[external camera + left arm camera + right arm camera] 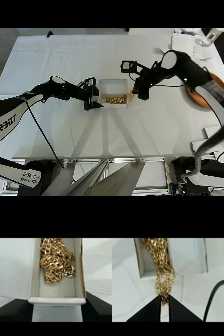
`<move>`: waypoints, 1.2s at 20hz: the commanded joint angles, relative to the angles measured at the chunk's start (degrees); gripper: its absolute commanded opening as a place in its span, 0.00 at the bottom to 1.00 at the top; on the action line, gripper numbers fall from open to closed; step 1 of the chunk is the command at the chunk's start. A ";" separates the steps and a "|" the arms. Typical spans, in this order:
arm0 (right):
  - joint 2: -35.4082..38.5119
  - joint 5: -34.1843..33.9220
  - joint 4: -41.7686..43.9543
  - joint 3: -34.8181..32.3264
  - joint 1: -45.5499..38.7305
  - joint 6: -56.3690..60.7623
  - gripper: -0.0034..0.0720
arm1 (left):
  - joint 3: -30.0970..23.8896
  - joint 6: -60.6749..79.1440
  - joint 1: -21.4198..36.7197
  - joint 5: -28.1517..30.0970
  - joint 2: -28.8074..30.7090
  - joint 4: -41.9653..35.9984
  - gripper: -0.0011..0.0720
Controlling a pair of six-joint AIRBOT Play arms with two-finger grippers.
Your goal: Fold the box and place the chain.
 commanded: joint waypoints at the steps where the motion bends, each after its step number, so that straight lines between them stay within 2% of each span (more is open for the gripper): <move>1: 2.91 -2.97 9.75 0.07 0.04 -0.07 0.06 | 0.02 0.00 0.00 0.00 0.02 0.02 0.23; 10: 2.89 -4.76 17.14 0.07 0.07 0.00 0.06 | 0.02 0.00 0.00 0.00 0.02 0.02 0.23; 15: 2.89 -7.13 16.72 0.07 2.89 0.17 0.06 | 0.02 0.00 0.00 0.02 0.02 0.02 0.23; 20: 1.90 -15.06 13.29 0.07 6.56 3.37 0.06 | 0.02 0.00 0.00 0.00 0.02 0.02 0.23; 24: -0.83 -12.35 5.35 0.07 6.71 10.51 0.06 | 0.02 0.00 0.00 0.00 0.02 0.02 0.23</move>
